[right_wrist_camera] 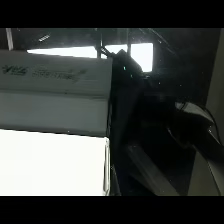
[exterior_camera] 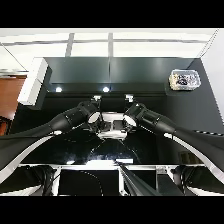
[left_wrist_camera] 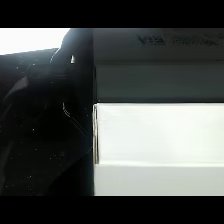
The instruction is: Fold the box and place the chain.
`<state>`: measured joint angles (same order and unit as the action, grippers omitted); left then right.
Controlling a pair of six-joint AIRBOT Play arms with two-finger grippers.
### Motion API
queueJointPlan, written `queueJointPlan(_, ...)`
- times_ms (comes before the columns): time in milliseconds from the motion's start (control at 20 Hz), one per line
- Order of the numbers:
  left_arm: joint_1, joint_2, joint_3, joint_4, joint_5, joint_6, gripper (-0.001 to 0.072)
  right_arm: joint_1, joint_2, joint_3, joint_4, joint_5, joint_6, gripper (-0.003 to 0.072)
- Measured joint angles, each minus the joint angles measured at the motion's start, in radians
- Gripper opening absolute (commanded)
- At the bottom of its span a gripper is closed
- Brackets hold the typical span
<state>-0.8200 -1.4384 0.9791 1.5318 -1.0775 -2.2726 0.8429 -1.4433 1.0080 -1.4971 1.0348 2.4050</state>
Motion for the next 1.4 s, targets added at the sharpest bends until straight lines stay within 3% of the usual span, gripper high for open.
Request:
queueJointPlan(150,0.000,0.000,0.000,-0.001,0.000,0.000,0.0026,0.000,0.000,0.000,0.001,-0.002,0.000,0.0170)
queueJointPlan(250,0.000,0.000,0.000,-0.002,0.000,0.000,0.0026,0.000,0.000,0.000,0.002,-0.003,-0.003,0.0013)
queueJointPlan(400,0.000,0.000,0.000,-0.006,0.000,-0.005,0.0027,0.002,0.000,0.001,0.008,-0.003,-0.003,0.0020)
queueJointPlan(500,0.000,0.000,0.000,-0.003,0.001,0.000,0.0026,0.002,0.000,0.001,0.016,-0.003,-0.013,0.0411)
queueJointPlan(800,0.000,0.000,0.000,-0.003,0.001,-0.001,0.0026,-0.012,0.041,0.026,0.021,0.039,-0.064,0.0420)
queueJointPlan(1050,0.000,0.000,0.000,-0.003,0.001,-0.001,0.0026,-0.030,0.234,0.037,-0.008,0.146,-0.205,0.0421)
queueJointPlan(1150,0.000,0.000,0.000,-0.003,0.001,-0.001,0.0027,-0.057,0.341,0.038,-0.106,0.200,-0.238,0.0418)
queueJointPlan(1350,0.000,0.000,0.000,-0.003,0.001,-0.002,0.0026,-0.216,0.463,0.018,-0.467,0.259,-0.272,0.0418)
queueJointPlan(1400,0.000,0.000,0.000,-0.003,0.001,-0.003,0.0027,-0.281,0.473,0.006,-0.528,0.222,-0.278,0.0502)
